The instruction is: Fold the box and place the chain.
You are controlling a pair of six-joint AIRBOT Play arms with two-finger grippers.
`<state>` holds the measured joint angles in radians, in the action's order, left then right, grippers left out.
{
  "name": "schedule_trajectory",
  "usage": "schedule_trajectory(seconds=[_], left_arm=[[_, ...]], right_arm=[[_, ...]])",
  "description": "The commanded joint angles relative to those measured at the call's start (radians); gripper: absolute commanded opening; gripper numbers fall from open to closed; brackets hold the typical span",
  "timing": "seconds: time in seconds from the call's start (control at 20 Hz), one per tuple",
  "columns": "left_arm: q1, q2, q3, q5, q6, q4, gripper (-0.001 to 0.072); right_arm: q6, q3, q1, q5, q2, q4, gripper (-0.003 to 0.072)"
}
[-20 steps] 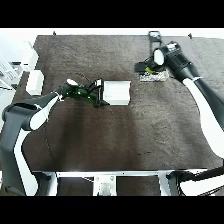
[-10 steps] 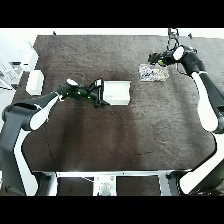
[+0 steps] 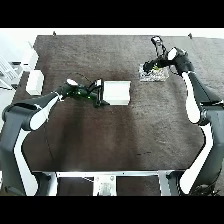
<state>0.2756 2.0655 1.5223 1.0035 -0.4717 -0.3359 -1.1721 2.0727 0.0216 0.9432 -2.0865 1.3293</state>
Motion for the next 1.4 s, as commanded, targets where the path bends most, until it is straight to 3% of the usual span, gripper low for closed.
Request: schedule_trajectory(seconds=[0.0, 0.3, 0.4, 0.6, 0.9, 1.15, 1.35], left_arm=[[0.0, 0.0, 0.0, 0.0, 0.0, 0.0, 0.0405], [0.0, 0.0, 0.0, 0.0, 0.0, 0.0, 0.0405], [0.0, 0.0, 0.0, 0.0, 0.0, 0.0, 0.0404], [0.0, 0.0, 0.0, 0.0, 0.0, 0.0, 0.0404], [0.0, 0.0, 0.0, -0.001, 0.0, 0.0, 0.0405], [0.0, 0.0, 0.0, -0.001, 0.0, 0.0, 0.0404], [0.0, 0.0, 0.0, -0.001, 0.0, 0.0, 0.0404]], right_arm=[[0.15, 0.007, 0.004, 0.038, -0.009, 0.034, 0.0453], [0.273, 0.008, -0.001, 0.061, -0.008, 0.131, 0.0468], [0.32, 0.008, -0.006, 0.053, -0.008, 0.131, 0.0408], [0.327, 0.007, -0.033, 0.026, -0.009, 0.105, 0.0402], [0.467, -0.015, -0.094, 0.028, -0.016, -0.193, 0.0388], [0.538, -0.019, -0.106, 0.051, -0.058, -0.232, 0.0381], [0.59, -0.019, -0.119, 0.014, -0.092, -0.297, 0.028]])
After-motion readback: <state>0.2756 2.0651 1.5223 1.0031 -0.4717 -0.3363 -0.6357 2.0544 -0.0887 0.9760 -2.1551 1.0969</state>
